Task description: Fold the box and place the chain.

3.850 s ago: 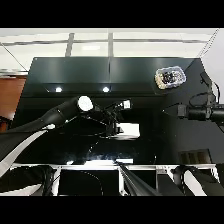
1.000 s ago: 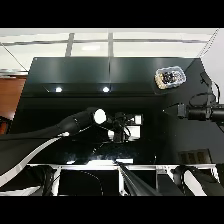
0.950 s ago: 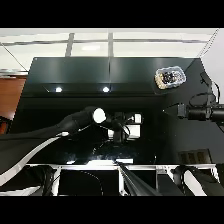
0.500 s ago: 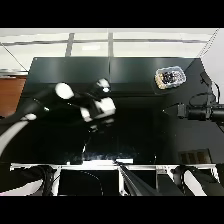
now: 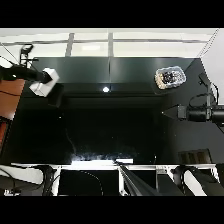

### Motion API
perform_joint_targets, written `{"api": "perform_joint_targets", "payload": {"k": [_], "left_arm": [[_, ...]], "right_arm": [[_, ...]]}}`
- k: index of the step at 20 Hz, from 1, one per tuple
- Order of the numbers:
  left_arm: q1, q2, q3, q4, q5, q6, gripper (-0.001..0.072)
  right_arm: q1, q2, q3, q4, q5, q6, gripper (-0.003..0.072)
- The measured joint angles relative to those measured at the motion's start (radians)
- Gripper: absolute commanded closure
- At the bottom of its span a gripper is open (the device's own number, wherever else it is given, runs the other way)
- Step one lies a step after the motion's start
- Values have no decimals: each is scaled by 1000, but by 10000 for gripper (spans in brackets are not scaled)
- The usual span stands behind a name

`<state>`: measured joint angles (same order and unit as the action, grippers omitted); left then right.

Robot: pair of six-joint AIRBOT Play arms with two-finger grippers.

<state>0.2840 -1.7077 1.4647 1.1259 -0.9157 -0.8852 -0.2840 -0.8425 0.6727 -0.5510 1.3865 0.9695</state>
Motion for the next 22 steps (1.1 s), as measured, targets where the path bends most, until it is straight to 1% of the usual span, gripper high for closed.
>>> {"api": "perform_joint_targets", "payload": {"k": [3,4,6,9,10,11,12,14,15,16,17,18,19,20,21,22], "left_arm": [[52,-149,176,26,-4,-51,411],[60,-193,228,37,-3,-59,391],[68,-274,321,60,6,-72,-3],[58,-340,422,84,5,-115,-3],[53,-349,464,104,-14,-137,-3],[50,-354,508,126,-48,-164,-3],[47,-355,551,151,-101,-196,-1],[44,-322,607,188,-245,-285,7],[43,-297,613,208,-313,-344,49],[43,-264,611,234,-400,-425,212],[42,-230,598,255,-483,-502,442],[39,-188,576,266,-569,-565,625],[33,-148,546,278,-640,-605,680],[18,-92,500,267,-693,-623,681],[-3,-29,443,247,-709,-636,681],[-34,50,364,233,-703,-644,680]], "right_arm": [[0,0,0,0,4,34,671],[0,0,0,0,4,47,670],[0,0,0,-1,1,66,670],[0,0,0,-1,-8,84,670],[0,0,0,-2,-11,87,670],[0,0,0,-1,-11,89,670],[0,0,0,-1,-11,91,670],[0,0,0,-1,-11,94,671],[0,0,0,-1,-15,94,670],[0,0,0,-1,-18,94,671],[0,0,0,-1,-19,94,671],[0,0,0,-1,-19,94,671],[0,0,0,-2,-20,87,671],[0,0,0,-2,-23,81,672],[0,2,0,-8,-24,76,672],[0,6,0,-22,-24,71,672]]}}
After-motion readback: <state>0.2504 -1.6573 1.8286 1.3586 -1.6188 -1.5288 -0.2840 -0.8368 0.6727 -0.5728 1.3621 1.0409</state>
